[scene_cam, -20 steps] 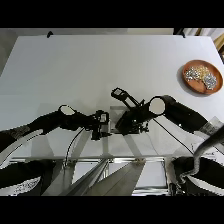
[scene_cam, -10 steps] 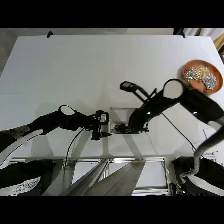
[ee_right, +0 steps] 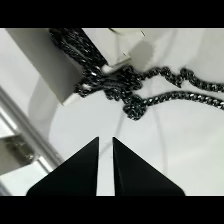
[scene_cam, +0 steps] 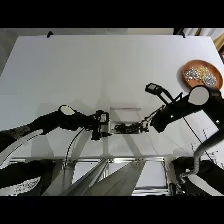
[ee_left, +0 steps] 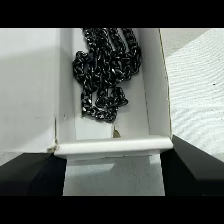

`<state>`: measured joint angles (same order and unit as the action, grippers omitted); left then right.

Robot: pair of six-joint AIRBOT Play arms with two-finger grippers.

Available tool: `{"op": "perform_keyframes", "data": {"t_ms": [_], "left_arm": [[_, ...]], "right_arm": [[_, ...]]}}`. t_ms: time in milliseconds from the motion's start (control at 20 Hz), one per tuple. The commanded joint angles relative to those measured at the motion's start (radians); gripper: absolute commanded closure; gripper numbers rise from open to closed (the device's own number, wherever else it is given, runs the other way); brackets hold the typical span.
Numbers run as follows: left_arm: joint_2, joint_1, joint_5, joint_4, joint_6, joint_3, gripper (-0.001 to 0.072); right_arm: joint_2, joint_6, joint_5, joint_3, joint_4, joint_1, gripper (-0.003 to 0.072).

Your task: Fold the box and place the chain.

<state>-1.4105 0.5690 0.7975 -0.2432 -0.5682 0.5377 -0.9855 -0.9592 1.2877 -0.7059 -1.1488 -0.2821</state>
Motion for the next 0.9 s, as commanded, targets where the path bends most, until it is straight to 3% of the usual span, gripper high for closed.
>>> {"op": "perform_keyframes", "data": {"t_ms": [0, 450, 850], "left_arm": [[0.001, 0.000, 0.000, 0.000, 0.000, 0.000, 0.0556], [0.001, 0.000, 0.000, 0.000, 0.000, 0.000, 0.0556], [0.001, 0.000, 0.000, 0.000, 0.000, 0.000, 0.0556]], "right_arm": [[0.006, 0.092, -0.162, 0.136, 0.011, -0.006, 0.0476], [-0.108, 0.272, -0.380, 0.202, 0.013, -0.145, 0.0489], [-0.114, 0.268, -0.444, 0.202, 0.028, -0.145, 0.0489]]}}
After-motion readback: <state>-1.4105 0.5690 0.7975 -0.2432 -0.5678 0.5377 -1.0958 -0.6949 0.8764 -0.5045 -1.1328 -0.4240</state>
